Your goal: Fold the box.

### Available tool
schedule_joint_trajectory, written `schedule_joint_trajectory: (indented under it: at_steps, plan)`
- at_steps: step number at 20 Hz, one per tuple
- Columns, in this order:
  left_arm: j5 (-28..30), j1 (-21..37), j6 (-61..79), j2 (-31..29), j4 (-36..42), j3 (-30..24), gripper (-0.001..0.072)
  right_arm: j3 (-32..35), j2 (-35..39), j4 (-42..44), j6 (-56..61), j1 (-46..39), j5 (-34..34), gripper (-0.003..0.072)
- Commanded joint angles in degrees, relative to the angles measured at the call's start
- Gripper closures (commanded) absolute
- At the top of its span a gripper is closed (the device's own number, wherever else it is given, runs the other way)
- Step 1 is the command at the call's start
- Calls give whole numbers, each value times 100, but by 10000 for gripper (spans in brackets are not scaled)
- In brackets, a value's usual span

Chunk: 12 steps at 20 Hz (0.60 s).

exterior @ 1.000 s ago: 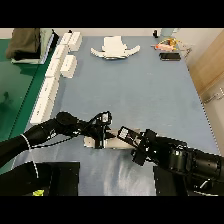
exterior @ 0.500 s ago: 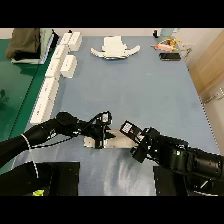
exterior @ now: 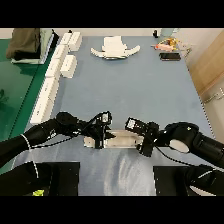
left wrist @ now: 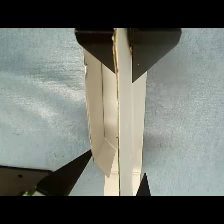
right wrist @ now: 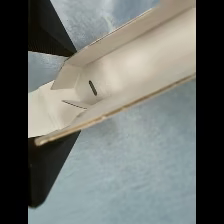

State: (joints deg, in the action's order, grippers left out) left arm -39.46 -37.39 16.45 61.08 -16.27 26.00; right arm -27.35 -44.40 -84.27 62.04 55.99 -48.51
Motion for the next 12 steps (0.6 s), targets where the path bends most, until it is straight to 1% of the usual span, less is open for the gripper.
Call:
schedule_joint_trajectory:
  at_steps: [1, 3, 4, 8, 11, 12]
  plan:
    - [2, -4, 2, 0, -2, 2, 694, 120, -59, 2465, -3705, -1344, 31, -32]
    - [2, -4, 2, 0, -2, 2, 694, 127, -203, 3053, -4822, -1821, -107, -32]
    - [0, -4, 4, 0, -2, 2, 694, 127, -293, 3193, -5034, -1978, -122, -32]
    - [2, -4, 2, 0, -2, 2, 694, 125, -468, 3307, -5040, -2072, -433, -31]
    - [2, -4, 2, 0, -2, 2, 694, 122, -391, 3261, -4546, -2070, -490, -28]
    - [2, -4, 2, 0, -2, 2, 694, 122, -372, 3263, -4540, -2070, -481, -28]
